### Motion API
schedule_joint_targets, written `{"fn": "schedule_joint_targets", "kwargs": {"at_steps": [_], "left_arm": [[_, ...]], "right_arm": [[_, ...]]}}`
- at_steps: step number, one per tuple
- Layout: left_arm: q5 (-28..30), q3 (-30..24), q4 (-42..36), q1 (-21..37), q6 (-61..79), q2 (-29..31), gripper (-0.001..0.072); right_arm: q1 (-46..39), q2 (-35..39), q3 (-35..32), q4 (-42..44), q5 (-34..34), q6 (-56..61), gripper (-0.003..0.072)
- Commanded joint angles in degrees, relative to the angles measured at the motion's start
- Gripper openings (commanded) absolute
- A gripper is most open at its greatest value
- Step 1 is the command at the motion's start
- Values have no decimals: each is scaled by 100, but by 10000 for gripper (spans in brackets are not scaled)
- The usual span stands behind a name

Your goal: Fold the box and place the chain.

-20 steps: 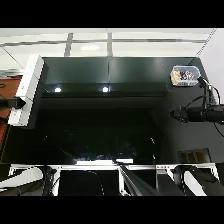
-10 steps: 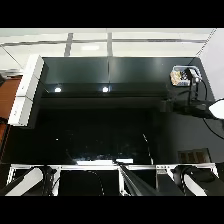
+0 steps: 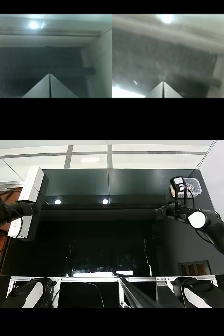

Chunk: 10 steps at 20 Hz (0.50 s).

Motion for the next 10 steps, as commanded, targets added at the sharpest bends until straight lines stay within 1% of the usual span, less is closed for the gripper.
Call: {"fn": "schedule_joint_targets", "kwargs": {"at_steps": [1,10], "left_arm": [[249,-192,262,-170,63,138,24],[249,-192,264,-170,63,83,24]], "right_arm": [[-57,-238,2,-140,597,59,12],[-59,-238,4,-144,605,59,12]]}}
